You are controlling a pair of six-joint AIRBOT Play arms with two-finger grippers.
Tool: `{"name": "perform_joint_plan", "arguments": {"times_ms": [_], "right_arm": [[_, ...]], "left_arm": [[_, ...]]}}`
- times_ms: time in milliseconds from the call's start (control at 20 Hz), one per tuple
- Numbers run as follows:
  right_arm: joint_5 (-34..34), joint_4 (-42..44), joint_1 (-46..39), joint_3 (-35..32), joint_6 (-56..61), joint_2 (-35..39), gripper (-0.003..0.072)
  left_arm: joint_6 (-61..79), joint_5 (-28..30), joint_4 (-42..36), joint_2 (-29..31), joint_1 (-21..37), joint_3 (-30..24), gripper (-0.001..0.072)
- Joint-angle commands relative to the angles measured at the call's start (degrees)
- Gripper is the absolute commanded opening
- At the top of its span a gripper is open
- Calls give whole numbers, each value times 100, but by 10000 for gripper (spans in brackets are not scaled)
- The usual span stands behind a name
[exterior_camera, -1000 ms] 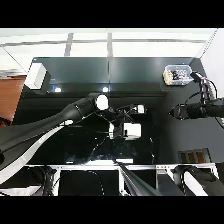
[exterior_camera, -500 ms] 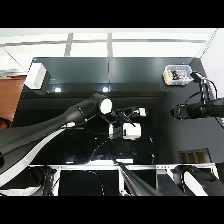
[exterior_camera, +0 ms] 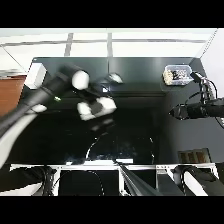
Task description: Fold the box and place the chain.
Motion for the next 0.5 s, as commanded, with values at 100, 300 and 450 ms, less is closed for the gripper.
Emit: {"name": "perform_joint_plan", "arguments": {"times_ms": [100, 300, 450], "right_arm": [[-46, -2, -4, 7, 4, 4, 16], [-140, 0, -4, 7, 9, 2, 16], [-262, 83, -4, 7, 50, 2, 16]], "left_arm": [[-1696, -920, 1027, 498, 2822, 57, 350], [-1838, -874, 885, 492, 4769, 0, 350], [-1751, -278, 761, 474, 5794, 0, 350]]}}
